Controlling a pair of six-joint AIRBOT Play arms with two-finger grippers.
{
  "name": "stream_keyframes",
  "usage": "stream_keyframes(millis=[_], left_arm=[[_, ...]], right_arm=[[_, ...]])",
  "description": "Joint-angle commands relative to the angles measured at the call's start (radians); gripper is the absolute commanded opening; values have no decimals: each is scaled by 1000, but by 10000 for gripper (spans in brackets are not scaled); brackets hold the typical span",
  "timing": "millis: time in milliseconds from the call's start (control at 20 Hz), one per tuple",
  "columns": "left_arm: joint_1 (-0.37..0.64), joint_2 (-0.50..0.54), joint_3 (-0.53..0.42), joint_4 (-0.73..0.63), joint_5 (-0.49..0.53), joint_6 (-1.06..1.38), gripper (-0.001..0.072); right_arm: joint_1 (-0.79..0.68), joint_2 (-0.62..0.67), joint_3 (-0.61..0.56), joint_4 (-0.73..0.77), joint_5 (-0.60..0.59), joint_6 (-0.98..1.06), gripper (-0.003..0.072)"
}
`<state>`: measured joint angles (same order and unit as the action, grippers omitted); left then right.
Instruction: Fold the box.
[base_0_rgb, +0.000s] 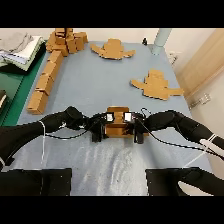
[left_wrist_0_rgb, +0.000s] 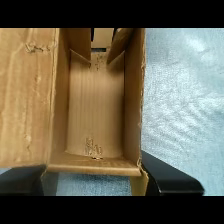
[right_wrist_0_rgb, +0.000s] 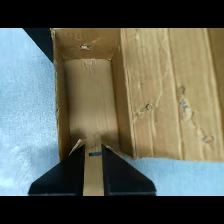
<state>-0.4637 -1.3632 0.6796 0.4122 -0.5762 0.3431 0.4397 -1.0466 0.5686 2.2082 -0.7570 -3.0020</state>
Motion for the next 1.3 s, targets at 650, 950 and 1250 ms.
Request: stream_keyframes(millis=[650,950,1250], left_arm=[[0,0,1,0,0,0,415],[0,0,1,0,0,0,414],[0,0,1,0,0,0,414]], right_arm=[[28,-50,-1,3,69,0,637],[28,-48,0,2,66,0,406],[29,-49,0,3,75,0,653]])
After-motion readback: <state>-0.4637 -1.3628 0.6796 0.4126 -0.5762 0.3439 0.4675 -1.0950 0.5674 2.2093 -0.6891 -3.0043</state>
